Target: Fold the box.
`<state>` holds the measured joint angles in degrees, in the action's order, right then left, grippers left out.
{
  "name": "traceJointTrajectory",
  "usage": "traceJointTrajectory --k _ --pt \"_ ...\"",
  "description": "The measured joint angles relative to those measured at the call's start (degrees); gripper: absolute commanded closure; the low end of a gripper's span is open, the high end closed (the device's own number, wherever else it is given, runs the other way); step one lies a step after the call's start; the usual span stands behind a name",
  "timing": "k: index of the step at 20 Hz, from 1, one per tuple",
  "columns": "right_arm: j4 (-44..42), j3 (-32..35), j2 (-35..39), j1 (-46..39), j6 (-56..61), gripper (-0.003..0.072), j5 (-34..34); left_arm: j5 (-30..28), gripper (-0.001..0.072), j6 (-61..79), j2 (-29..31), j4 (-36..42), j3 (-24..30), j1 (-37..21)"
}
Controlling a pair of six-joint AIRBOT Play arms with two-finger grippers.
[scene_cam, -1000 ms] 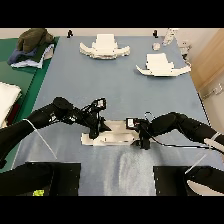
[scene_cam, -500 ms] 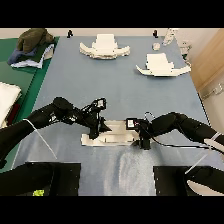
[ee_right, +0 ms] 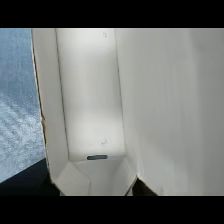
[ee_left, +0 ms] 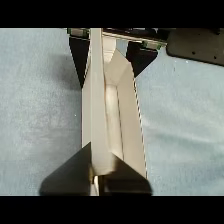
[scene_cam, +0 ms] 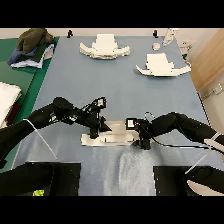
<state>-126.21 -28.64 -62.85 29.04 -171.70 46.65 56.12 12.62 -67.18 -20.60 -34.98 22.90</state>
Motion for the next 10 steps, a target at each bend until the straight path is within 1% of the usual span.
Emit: traceJointTrajectory --k 6,7,8,9,10 --pt "0.0 0.0 0.0 0.0 0.0 0.0173 -0.1 0.0 0.0402 -2.3 0.2 -0.3 0.0 -0.2" --pt "0.0 0.0 0.0 0.0 0.0 0.0174 -0.1 -0.1 0.0318 -3.7 0.5 -0.9 0.0 -0.5" --pt "0.0 0.0 0.0 0.0 0.0 0.0174 -0.1 0.0 0.0132 -6.1 1.1 -1.9 0.0 -1.0" --pt "0.0 0.0 0.0 0.0 0.0 0.0174 -0.1 0.0 0.0056 -9.6 2.1 -3.3 0.0 -1.8" --pt "0.0 0.0 0.0 0.0 0.0 0.0174 -0.1 0.2 0.0051 -13.6 3.3 -5.1 0.0 -2.8"
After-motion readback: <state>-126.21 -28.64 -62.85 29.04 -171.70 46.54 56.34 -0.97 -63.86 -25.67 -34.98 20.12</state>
